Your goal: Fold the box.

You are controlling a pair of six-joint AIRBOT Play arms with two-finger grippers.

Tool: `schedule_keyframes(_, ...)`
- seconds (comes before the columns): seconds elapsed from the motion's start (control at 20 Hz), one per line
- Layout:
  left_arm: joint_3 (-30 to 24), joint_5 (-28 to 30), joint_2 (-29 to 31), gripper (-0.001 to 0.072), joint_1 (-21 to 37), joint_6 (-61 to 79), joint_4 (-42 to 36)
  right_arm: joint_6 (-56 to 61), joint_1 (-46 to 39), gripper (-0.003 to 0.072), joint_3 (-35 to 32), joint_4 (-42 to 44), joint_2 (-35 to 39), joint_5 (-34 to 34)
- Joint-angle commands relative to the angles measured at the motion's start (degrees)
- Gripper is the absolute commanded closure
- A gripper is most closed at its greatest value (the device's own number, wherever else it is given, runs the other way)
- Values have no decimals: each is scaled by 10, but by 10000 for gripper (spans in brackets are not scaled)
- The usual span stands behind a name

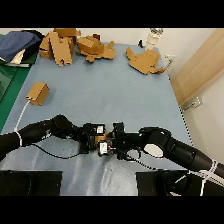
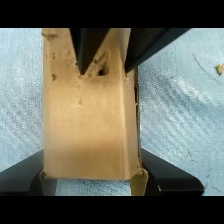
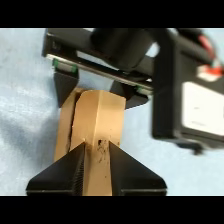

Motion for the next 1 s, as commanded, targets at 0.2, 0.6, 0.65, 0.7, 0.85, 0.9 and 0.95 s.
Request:
schedule_keyframes(0.2,0,-3,0,535,0,0,0,0,1,459,0,53,-24,22)
schedule_keyframes(0.6,0,-2,0,535,0,0,0,571,-21,680,25,-90,112,19)
schedule_keyframes(0.65,0,-2,0,535,0,0,0,715,-37,683,21,-117,134,22)
schedule_keyframes(0.7,0,-2,0,535,0,0,0,833,-55,684,9,-119,150,21)
schedule_keyframes(0.85,0,-2,0,535,0,0,0,984,-76,684,-71,-6,165,-77)
schedule_keyframes(0.9,0,-2,0,535,0,0,0,996,-76,685,-112,74,162,-167)
schedule_keyframes(0.95,0,-2,0,535,0,0,0,994,-72,685,-146,150,160,-246)
